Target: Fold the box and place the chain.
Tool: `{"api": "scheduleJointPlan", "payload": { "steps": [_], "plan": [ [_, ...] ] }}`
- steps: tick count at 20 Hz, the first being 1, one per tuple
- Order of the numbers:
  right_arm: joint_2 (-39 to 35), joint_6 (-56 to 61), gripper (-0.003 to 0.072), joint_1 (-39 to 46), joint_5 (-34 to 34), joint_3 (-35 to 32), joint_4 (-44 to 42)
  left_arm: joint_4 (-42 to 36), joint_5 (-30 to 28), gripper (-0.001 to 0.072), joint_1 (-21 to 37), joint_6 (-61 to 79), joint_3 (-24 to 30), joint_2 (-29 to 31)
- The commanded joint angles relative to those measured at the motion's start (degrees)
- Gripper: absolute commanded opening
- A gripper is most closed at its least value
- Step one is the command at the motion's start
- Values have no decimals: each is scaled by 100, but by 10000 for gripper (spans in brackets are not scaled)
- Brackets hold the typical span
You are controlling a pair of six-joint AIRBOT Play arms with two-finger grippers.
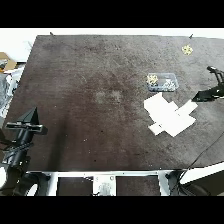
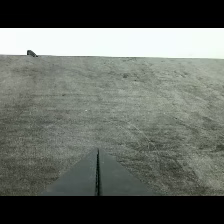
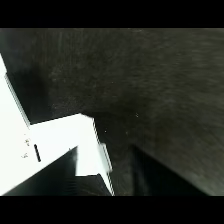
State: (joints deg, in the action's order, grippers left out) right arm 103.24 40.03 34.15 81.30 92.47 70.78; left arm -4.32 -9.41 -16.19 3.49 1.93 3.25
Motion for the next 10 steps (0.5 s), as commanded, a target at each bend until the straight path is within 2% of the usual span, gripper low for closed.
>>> {"api": "scheduleJointPlan", "payload": {
  "steps": [1, 4, 7, 8, 9, 10],
  "plan": [
    [372, -450, 324, -4, 195, 31, -83, 0, -2, 12, 4, 0, 2, 2],
    [627, -669, 324, -4, 715, 20, -203, 0, 0, 12, 4, 0, 2, 2],
    [654, -1119, 321, -4, 1067, -286, -337, 0, -2, 12, 4, 0, 2, 2],
    [654, -1180, 222, -4, 1137, -409, -457, 0, 0, 12, 4, 0, 2, 2],
    [654, -1298, 193, -4, 1224, -533, -507, 0, -2, 12, 4, 0, 2, 2],
    [654, -1353, 85, -15, 1309, -627, -560, 0, -2, 12, 4, 0, 2, 2]
  ]
}}
